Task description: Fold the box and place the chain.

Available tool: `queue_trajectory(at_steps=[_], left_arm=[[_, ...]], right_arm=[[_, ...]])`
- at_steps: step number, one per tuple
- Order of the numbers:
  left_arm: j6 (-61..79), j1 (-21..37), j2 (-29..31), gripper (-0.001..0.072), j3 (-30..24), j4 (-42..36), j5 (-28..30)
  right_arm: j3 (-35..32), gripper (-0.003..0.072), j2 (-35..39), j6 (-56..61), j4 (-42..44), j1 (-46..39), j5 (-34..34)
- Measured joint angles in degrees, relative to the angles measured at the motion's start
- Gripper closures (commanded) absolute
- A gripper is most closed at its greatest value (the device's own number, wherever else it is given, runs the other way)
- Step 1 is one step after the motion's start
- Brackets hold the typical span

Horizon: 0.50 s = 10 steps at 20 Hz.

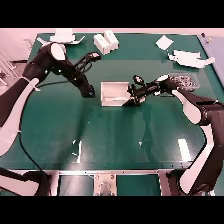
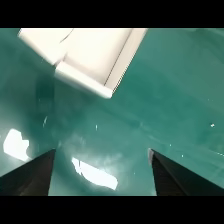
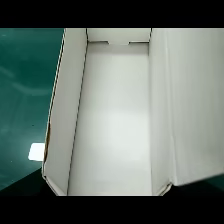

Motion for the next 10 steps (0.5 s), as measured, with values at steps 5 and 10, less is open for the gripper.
queue_trajectory(at_steps=[5,10], left_arm=[[24.7,5.4,-2.2,-0.001,-8.5,-13.8,5.5],[43.7,6.7,-6.9,-0.001,-11.7,-25.7,7.8]], right_arm=[[0.0,0.0139,0.0,0.0,0.0,0.0,0.0],[0.0,0.014,0.0,0.0,0.0,0.0,0.0]])
